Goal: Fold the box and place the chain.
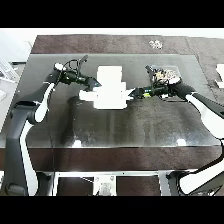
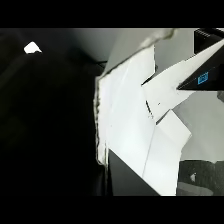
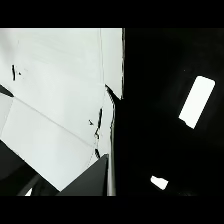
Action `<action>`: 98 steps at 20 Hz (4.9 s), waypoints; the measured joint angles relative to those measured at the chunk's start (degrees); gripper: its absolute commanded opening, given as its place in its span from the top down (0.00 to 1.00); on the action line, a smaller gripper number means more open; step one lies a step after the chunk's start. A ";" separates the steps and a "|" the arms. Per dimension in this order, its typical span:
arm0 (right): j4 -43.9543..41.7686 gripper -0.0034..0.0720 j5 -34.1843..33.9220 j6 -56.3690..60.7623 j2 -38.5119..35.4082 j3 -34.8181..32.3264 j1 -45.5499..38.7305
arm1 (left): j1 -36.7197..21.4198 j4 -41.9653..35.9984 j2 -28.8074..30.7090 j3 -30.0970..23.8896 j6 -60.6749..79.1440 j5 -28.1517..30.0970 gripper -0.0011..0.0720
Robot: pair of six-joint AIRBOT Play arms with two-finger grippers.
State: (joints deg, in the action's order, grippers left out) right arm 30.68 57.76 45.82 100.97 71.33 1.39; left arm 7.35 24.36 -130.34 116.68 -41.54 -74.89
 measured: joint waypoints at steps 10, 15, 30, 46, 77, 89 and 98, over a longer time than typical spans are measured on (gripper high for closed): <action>-9.68 0.53 -0.04 -3.48 -0.04 2.49 -9.88 | 0.02 -3.50 0.00 0.00 21.59 -5.92 0.97; -14.47 0.53 1.44 -7.41 -0.04 2.69 -11.80 | -0.26 -6.19 -0.02 -0.83 33.44 -9.64 0.97; -16.04 0.53 2.08 -10.45 -0.04 2.47 -10.45 | -0.24 -7.98 7.89 -14.49 54.21 -3.08 0.97; -16.06 0.53 2.05 -13.38 -0.04 -1.31 -10.43 | -0.26 -11.43 9.84 -24.04 67.47 3.52 0.97; -20.52 0.53 4.55 -25.94 -4.37 -2.84 -10.34 | -0.37 -12.92 9.90 -27.30 73.53 6.47 0.96; -15.39 0.20 -7.85 -49.42 -24.85 -24.26 2.01 | -0.35 -12.85 9.92 -27.30 73.48 6.91 0.96; -2.43 0.05 -19.69 -63.21 -25.97 -27.52 12.68 | -0.35 -12.83 9.92 -27.30 73.48 6.93 0.96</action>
State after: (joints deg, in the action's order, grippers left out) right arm 28.25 38.06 -17.39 75.00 43.81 14.06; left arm 7.01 11.53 -120.42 89.38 31.94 -67.96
